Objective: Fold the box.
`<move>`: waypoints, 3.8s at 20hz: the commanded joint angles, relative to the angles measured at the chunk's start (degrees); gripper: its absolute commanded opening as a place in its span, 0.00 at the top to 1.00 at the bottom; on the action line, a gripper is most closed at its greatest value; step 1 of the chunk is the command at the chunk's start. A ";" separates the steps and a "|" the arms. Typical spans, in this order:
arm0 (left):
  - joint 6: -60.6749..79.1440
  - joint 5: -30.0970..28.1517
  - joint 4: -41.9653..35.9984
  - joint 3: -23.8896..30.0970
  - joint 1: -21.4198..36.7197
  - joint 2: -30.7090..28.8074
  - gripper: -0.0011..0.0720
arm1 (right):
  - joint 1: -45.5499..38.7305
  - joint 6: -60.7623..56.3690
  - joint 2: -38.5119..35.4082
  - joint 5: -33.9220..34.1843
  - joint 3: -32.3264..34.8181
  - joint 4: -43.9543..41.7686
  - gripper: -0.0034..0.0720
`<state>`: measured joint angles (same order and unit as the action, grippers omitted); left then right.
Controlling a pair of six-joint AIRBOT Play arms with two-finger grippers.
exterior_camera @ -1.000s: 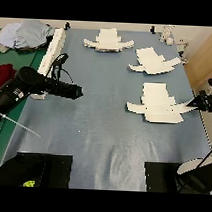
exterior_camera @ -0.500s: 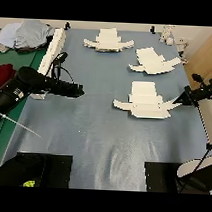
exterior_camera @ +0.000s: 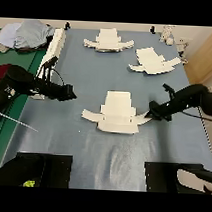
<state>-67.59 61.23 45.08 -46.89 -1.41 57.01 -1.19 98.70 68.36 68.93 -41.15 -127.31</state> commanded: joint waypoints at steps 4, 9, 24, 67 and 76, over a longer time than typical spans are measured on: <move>3.74 5.18 -0.33 0.02 1.75 3.04 0.31 | 17.22 -4.42 -12.28 -11.96 12.68 -0.02 0.95; 4.22 5.75 -0.42 0.02 1.73 9.40 0.31 | 27.50 -4.39 -17.44 -21.24 14.80 0.74 0.95; 11.56 6.14 -9.25 2.03 -3.23 25.05 0.31 | 30.73 -3.15 -21.03 -23.87 14.86 4.07 0.95; 56.22 12.85 -23.82 0.48 -4.79 25.07 0.97 | 30.73 -19.56 -20.81 -22.75 13.42 43.54 0.54; 77.29 -3.06 -25.11 3.74 -15.61 7.56 0.97 | 30.45 -52.50 -20.81 -20.46 6.91 68.57 0.54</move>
<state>3.09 64.53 19.73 -44.91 -13.30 69.73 29.30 57.17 47.53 48.14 -32.21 -67.22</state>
